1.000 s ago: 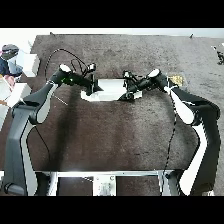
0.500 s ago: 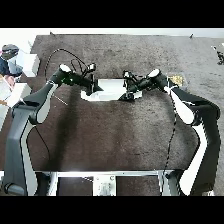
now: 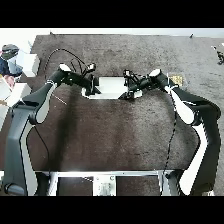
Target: Fold the box and place the chain.
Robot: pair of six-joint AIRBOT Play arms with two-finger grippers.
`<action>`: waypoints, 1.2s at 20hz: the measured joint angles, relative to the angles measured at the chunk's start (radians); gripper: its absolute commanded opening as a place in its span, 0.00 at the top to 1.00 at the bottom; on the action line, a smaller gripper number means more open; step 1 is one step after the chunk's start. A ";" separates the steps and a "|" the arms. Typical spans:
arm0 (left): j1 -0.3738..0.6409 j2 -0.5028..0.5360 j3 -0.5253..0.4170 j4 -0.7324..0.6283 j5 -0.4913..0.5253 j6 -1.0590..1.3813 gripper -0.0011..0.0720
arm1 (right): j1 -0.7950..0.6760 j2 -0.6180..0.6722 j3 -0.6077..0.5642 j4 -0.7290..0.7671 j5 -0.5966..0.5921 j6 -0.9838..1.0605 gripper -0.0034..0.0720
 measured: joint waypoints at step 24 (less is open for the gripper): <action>-0.014 0.083 0.008 -0.129 0.050 -0.137 0.97 | 0.001 0.000 0.000 0.000 0.013 -0.003 0.34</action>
